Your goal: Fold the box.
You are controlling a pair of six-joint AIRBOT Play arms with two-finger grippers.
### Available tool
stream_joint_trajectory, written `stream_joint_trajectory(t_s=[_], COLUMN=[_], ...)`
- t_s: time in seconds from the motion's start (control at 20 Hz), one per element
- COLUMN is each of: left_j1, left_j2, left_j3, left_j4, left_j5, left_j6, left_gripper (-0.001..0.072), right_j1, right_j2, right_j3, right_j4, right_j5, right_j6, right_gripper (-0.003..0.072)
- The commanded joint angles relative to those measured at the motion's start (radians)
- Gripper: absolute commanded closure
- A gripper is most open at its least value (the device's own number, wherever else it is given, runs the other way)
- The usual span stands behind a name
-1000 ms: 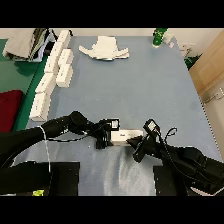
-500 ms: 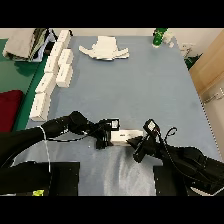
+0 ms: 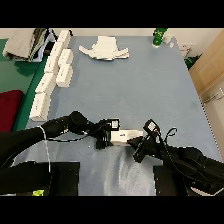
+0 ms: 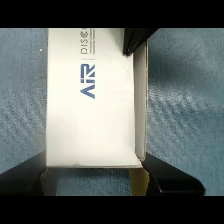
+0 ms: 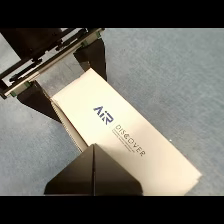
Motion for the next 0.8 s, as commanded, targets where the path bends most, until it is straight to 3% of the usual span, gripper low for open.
stream_joint_trajectory(t_s=[0.0,0.75], left_j1=[0.000,0.000], left_j2=[0.000,0.000], left_j3=[0.000,0.000], left_j4=[0.000,0.000], left_j5=[0.000,0.000], left_j6=[0.000,0.000], left_gripper=[0.0189,0.0189], right_j1=[0.001,0.001], right_j2=[-0.001,0.038], right_j3=[-0.003,0.020], right_j4=[-0.001,-0.004], right_j5=[-0.011,0.019], right_j6=[0.000,0.000], right_gripper=[0.0684,0.0684])
